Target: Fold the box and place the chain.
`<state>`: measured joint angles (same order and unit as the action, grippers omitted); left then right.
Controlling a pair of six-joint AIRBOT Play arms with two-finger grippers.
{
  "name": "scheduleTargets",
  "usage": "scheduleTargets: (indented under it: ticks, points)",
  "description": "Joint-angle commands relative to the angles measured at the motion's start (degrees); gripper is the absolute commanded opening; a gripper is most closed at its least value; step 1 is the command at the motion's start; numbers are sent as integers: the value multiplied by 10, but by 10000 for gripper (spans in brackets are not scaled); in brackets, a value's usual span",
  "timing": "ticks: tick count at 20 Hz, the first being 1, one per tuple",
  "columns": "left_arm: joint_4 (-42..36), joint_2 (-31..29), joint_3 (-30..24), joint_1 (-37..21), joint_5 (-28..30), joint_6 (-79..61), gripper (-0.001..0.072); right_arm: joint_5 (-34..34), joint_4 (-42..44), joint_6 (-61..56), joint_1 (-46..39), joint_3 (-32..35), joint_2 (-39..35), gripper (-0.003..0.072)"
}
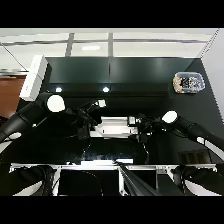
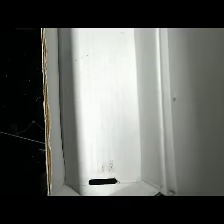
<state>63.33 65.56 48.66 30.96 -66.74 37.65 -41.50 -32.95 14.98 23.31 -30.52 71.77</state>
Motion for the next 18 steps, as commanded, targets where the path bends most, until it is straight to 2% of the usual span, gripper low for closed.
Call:
scheduleTargets:
  ticks: [1, 4, 8, 10, 12, 14, 15, 18]
  points:
    - [20, -20, -10, 0, -71, 112, 23, 0, 0, 0, 0, 0, 0, 413]
    - [-151, -17, -60, 0, 16, 116, 23, 0, 0, 0, 0, 0, 0, 413]
    - [-358, -15, -123, 0, 236, 52, 26, 0, 0, 0, 0, 0, 0, 412]
    - [-409, -10, -129, 0, 313, 20, 25, 0, 0, 0, 0, 0, 0, 413]
    - [-415, -2, -129, 0, 378, 12, 26, 0, 0, 0, 0, 0, 0, 413]
    - [-412, 16, -129, 0, 417, 10, 25, 0, 0, 0, 0, 0, 0, 413]
    - [-412, 32, -129, 0, 417, 11, 24, 0, 0, 0, 0, 0, 0, 413]
    - [-390, 78, -128, 0, 368, 10, 24, 0, 0, 0, 0, 0, 0, 412]
